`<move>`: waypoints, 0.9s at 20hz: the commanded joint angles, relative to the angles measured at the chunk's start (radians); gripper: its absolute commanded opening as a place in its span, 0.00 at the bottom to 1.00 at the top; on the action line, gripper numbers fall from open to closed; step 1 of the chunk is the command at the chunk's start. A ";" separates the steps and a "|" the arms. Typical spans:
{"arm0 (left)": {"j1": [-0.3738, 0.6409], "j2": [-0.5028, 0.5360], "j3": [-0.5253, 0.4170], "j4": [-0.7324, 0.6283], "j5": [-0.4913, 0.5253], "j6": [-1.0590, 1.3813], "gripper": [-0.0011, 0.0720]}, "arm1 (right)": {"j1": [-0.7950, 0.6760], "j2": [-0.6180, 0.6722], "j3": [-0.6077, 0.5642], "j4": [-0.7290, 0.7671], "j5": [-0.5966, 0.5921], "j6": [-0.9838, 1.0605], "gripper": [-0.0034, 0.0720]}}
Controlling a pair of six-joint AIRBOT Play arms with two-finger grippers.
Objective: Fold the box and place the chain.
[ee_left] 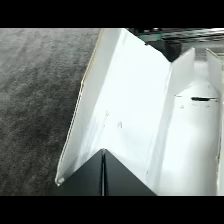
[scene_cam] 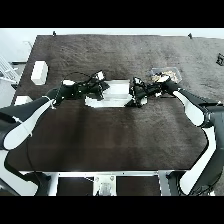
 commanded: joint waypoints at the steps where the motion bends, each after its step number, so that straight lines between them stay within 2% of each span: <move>1: 0.001 -0.005 0.008 0.000 0.024 0.000 0.04 | 0.001 0.000 0.000 0.000 0.000 0.000 0.73; 7: 0.001 -0.063 0.013 0.002 0.044 0.000 0.04 | 0.001 0.000 0.000 0.000 0.000 0.000 0.73; 18: 0.001 -0.068 0.013 0.009 0.019 0.000 0.04 | 0.001 0.000 0.000 0.000 0.000 0.000 0.73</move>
